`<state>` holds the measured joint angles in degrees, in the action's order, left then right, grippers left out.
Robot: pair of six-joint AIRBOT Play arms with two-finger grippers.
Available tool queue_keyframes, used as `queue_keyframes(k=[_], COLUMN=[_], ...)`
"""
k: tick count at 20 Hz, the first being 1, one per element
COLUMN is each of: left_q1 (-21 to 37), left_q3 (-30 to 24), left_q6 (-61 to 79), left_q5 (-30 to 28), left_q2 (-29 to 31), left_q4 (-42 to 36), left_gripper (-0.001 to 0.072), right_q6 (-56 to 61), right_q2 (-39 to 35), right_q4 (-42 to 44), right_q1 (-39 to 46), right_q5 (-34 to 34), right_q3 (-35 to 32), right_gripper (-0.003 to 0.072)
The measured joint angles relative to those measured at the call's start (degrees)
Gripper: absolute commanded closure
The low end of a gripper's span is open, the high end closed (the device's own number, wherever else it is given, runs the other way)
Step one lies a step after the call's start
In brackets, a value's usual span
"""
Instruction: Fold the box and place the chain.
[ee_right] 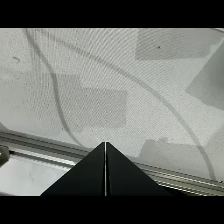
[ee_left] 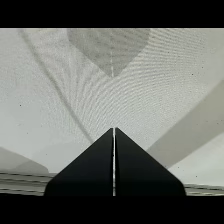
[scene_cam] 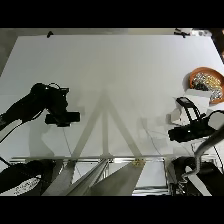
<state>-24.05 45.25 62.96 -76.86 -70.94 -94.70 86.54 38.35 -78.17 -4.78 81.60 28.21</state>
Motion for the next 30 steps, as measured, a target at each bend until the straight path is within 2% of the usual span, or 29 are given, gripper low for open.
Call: queue_keyframes(k=[8, 9, 10, 11, 14, 16, 19, 21, 24, 25, 26, 27, 30], left_q1=[0.0, 0.0, 0.0, 0.0, 0.0, 0.0, 0.0, 0.0, 0.0, 0.0, 0.0, 0.0, 0.0], left_q3=[0.0, 0.0, 0.0, 0.0, 0.0, 0.0, 0.0, 0.0, 0.0, 0.0, 0.0, 0.0, 0.0], left_q6=[0.0, 0.0, 0.0, 0.02, 0.0, 0.0, 0.0, 0.0, 0.02, 0.0, 0.0, 0.0, 0.0], left_q5=[-0.02, -0.02, -0.02, -0.02, -0.02, -0.02, -0.02, -0.02, -0.02, -0.02, 0.0, -0.02, -0.02], left_q2=[0.0, 0.0, 0.0, 0.0, 0.0, 0.0, 0.0, 0.0, 0.0, 0.0, 0.0, 0.0, 0.0], left_q4=[0.02, 0.0, 0.02, 0.0, 0.02, 0.0, 0.0, 0.02, 0.02, 0.0, 0.0, 0.0, 0.0], left_gripper=[0.0699, 0.0699, 0.0699, 0.0699, 0.0699, 0.0699, 0.0699, 0.0699, 0.0699, 0.0699, 0.0699, 0.0699, 0.0699], right_q6=[0.66, 0.83, 0.98, 1.18, 2.86, 3.48, 2.93, 2.08, 1.2, 0.96, 0.83, 0.79, 0.59], right_q2=[-0.02, 0.0, 0.0, 0.0, 0.04, 0.11, 0.72, 1.75, 4.39, 5.46, 6.36, 7.23, 9.6], right_q4=[-0.17, -0.98, -2.56, -4.74, -16.96, -25.51, -33.22, -35.39, -36.26, -35.98, -35.89, -35.8, -35.74], right_q1=[0.0, 0.0, 0.0, 0.0, 0.0, 0.61, 4.83, 8.24, 14.29, 16.59, 18.49, 20.2, 22.86], right_q5=[-0.07, -0.09, -0.17, -0.26, 0.07, 0.57, 1.31, 1.25, 0.31, -0.2, -0.79, -1.84, -5.31], right_q3=[1.22, 2.32, 3.96, 5.7, 11.15, 13.4, 14.97, 15.41, 15.72, 15.78, 15.8, 15.82, 15.89], right_gripper=[0.0672, 0.0644, 0.0497, 0.0382, 0.0314, 0.03, 0.0271, 0.0265, 0.0136, 0.0128, 0.0057, 0.0029, 0.0031])
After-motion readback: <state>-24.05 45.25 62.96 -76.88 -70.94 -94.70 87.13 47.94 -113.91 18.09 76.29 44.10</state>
